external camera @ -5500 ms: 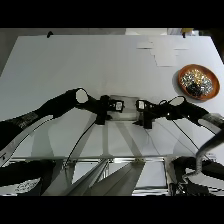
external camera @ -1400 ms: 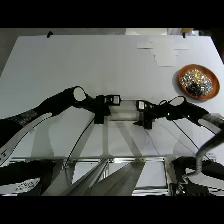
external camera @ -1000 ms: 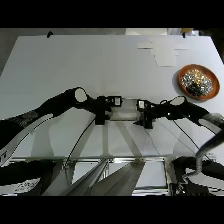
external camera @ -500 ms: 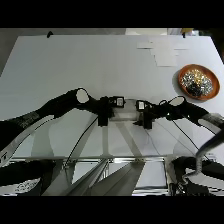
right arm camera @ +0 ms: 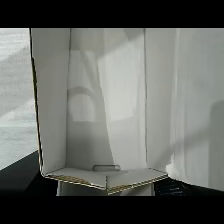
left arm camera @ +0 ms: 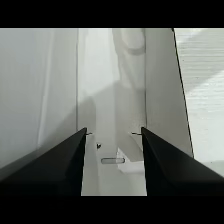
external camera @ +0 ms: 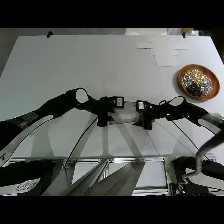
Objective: Fold the box and place the chain.
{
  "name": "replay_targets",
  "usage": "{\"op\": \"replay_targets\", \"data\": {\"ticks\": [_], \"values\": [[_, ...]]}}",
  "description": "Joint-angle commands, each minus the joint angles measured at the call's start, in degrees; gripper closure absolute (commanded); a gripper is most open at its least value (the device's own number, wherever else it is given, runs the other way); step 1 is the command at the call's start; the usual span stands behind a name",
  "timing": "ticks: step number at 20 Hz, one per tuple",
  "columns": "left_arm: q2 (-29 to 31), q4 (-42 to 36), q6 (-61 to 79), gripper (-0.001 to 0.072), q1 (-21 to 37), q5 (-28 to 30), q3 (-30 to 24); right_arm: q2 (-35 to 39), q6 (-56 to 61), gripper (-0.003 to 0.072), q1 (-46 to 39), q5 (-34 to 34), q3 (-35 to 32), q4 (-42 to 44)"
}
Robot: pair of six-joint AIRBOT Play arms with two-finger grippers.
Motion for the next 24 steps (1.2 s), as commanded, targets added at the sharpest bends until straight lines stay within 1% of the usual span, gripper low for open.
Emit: {"op": "replay_targets", "data": {"ticks": [1,3,4,5,6,7,8,10,12,16,18,20,21,22,24], "values": [[1.6,0.4,0.0,0.0273,0.4,-1.3,0.0,0.0,-0.1,0.0389,0.0,-0.1,0.0,0.0],[4.2,1.7,-3.5,0.0289,1.6,-2.6,0.0,0.0,-0.1,0.0389,0.0,-0.1,0.0,0.0],[6.0,3.6,-7.2,0.0373,2.6,-3.7,0.0,0.0,-0.1,0.0389,0.0,-0.1,0.0,0.0],[7.9,5.7,-11.3,0.0425,3.7,-5.4,0.0,0.0,-0.1,0.0389,0.0,-0.1,0.0,0.0],[10.2,8.2,-17.0,0.0464,5.2,-7.8,0.0,0.0,-0.1,0.0389,0.0,-0.1,0.0,0.0],[12.4,10.3,-22.6,0.0476,6.8,-10.3,0.0,0.0,-0.1,0.0389,0.0,-0.1,0.0,0.0],[14.5,12.0,-28.2,0.0523,8.6,-12.9,0.0,0.0,-0.1,0.0389,0.0,-0.1,0.0,0.0],[17.4,13.6,-34.4,0.0575,11.8,-16.9,0.0,0.0,-0.1,0.0389,0.0,-0.1,0.0,0.0],[18.5,14.2,-38.8,0.0578,14.5,-18.8,0.0,0.0,-0.1,0.0389,0.0,-0.1,0.0,0.0],[16.6,14.4,-52.1,0.0579,17.6,-18.1,0.0,0.0,-0.1,0.0389,0.0,-0.1,0.0,0.0],[12.9,13.9,-59.7,0.0579,17.7,-17.0,0.0,0.0,-0.1,0.0389,0.0,-0.1,0.0,0.0],[7.8,12.8,-66.3,0.0581,17.9,-15.6,0.0,0.0,-0.1,0.0389,0.0,-0.1,0.0,0.0],[5.3,11.6,-69.6,0.0649,17.9,-15.1,0.0,0.0,-0.1,0.0389,0.0,-0.1,0.0,0.0],[3.6,10.4,-70.4,0.0696,17.9,-15.1,0.0,0.0,-0.1,0.0389,0.0,-0.1,0.0,0.0],[1.9,7.5,-70.4,0.0699,17.2,-15.0,0.0,0.0,-0.1,0.0389,0.0,-0.1,0.0,0.0]]}}
